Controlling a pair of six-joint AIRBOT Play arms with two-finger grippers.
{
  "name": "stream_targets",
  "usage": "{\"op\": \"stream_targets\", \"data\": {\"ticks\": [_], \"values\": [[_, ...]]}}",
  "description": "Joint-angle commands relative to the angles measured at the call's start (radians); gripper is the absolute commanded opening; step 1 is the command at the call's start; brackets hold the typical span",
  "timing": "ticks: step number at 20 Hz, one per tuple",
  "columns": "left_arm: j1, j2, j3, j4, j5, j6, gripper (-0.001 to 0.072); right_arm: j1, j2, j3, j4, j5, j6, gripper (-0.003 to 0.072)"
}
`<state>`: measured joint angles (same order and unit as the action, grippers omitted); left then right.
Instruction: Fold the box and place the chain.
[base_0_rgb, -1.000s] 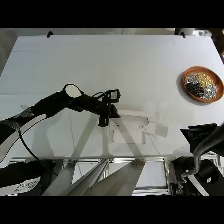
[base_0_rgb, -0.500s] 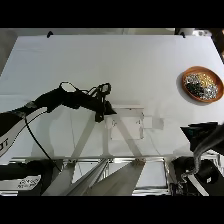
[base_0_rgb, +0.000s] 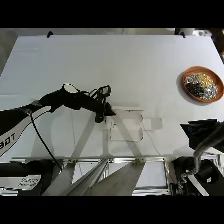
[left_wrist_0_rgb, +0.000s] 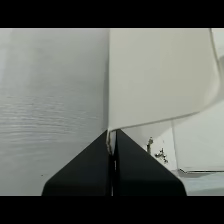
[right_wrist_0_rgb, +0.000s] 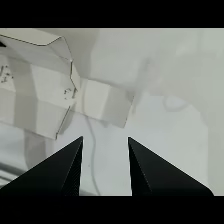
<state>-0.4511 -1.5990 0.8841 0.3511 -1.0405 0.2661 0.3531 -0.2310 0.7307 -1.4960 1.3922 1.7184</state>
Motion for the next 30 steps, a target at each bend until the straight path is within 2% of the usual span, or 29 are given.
{"op": "stream_targets", "data": {"ticks": [1,8,15,28,29,30], "values": [[0.001,-0.002,0.000,-0.005,0.040,0.002,0.0002,0.000,-0.004,-0.001,-0.002,-0.016,0.000,0.0315],[0.001,-0.002,0.000,-0.060,0.072,0.001,0.0003,0.000,-0.004,-0.001,-0.019,-0.025,0.000,0.0315],[0.001,-0.034,0.000,-0.059,0.072,0.004,0.0003,0.000,-0.004,-0.001,-0.023,-0.025,0.000,0.0315],[0.000,-0.033,0.000,-0.028,0.056,-0.004,0.0008,0.000,-0.004,-0.001,-0.027,-0.025,0.000,0.0315],[0.000,-0.033,0.000,-0.021,0.056,-0.004,0.0027,0.000,-0.004,-0.001,-0.027,-0.026,0.000,0.0315],[0.000,-0.033,0.000,-0.019,0.059,-0.004,0.0118,0.000,-0.004,-0.001,-0.027,-0.027,0.000,0.0315]]}}
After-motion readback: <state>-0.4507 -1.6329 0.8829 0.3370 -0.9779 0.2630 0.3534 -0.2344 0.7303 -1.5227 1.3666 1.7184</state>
